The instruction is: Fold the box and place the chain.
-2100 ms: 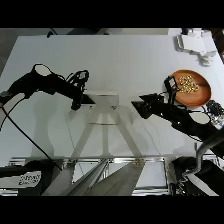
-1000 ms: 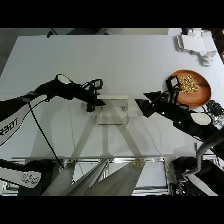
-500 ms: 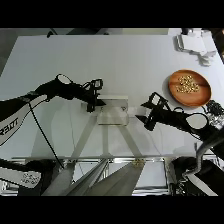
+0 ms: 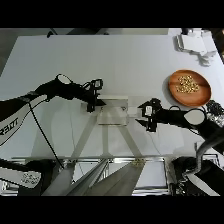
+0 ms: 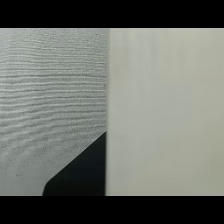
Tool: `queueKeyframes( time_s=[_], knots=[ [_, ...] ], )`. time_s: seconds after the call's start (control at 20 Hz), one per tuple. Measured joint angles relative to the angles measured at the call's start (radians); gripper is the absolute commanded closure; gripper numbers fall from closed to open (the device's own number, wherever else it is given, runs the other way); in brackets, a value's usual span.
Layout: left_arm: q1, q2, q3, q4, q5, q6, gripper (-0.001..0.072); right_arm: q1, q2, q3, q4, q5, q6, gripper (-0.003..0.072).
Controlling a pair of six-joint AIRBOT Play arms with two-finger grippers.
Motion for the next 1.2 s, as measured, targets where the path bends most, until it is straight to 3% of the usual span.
queueKeyframes(
  time_s=[0.05, 0.2, 0.45, 0.75, 1.2],
  knots=[
    [0.0, 0.0, 0.0, 0.0, 0.0, 0.0, 0.0701, 0.0, -0.036, 0.035, -0.005, 0.039, -0.003, 0.0025],
    [0.0, 0.0, 0.0, 0.0, 0.0, 0.0, 0.0701, 0.0, -0.167, 0.121, -0.021, 0.113, -0.01, -0.0007],
    [0.0, 0.0, 0.0, 0.0, 0.0, 0.0, 0.0701, 0.003, -0.331, 0.167, -0.029, 0.094, -0.014, -0.0015],
    [0.0, 0.0, 0.0, 0.0, 0.0, 0.0, 0.0701, 0.057, -0.38, 0.172, -0.031, 0.008, 0.002, -0.0016],
    [0.0, 0.0, 0.0, 0.0, 0.0, 0.0, 0.0701, 0.078, -0.39, 0.146, -0.033, -0.027, 0.171, -0.0016]
  ],
)
